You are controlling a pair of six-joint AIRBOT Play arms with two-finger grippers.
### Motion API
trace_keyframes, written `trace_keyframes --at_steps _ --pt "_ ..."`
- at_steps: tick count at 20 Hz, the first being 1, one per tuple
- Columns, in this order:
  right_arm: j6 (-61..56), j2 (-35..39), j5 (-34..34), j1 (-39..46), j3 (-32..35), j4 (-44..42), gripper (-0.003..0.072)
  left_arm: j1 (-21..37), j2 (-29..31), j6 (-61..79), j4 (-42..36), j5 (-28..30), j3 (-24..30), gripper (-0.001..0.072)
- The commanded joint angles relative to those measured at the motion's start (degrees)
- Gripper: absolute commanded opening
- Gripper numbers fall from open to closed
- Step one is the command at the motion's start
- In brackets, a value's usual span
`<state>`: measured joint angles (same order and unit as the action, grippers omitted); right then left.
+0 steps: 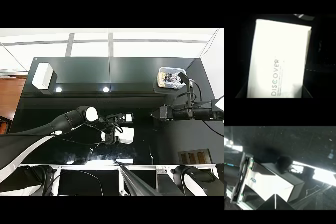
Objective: Fold the box and place the chain.
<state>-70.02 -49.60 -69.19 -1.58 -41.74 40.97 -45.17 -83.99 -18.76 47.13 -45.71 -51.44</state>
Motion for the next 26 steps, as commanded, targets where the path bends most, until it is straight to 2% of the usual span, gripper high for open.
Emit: trace_keyframes --at_steps 1,5,8,11,15,18,22,26 --pt "-0.4 0.0 0.0 0.0 -0.1 -0.1 0.0017 0.6 -0.4 -1.2 1.9 -3.5 0.0 0.0262" --pt "-0.9 0.0 0.0 0.0 -0.1 0.0 0.0017 8.5 0.7 -8.1 3.9 -13.5 -0.1 0.0226" --pt "-0.8 0.0 0.0 0.0 -0.1 0.0 0.0018 19.5 2.5 -19.9 12.0 -20.3 -0.1 0.0226" --pt "-0.8 0.0 0.4 0.0 -0.1 0.0 0.0018 32.9 5.5 -28.5 18.9 -23.6 -0.1 0.0226" --pt "-0.7 0.0 0.9 0.0 -0.1 0.0 0.0018 52.4 7.8 -35.9 21.8 -20.9 -0.2 0.0225" --pt "0.1 0.0 1.8 0.0 -0.1 0.0 0.0018 63.1 7.9 -36.8 22.2 -19.5 -2.5 0.0226" --pt "0.2 0.0 2.0 0.0 -0.1 0.0 0.0018 69.6 7.8 -36.8 28.1 -14.6 -9.1 0.0226" --pt "0.2 0.0 2.8 0.0 -0.1 0.0 0.0018 68.8 5.4 -35.3 28.3 -4.8 -12.9 0.0226"
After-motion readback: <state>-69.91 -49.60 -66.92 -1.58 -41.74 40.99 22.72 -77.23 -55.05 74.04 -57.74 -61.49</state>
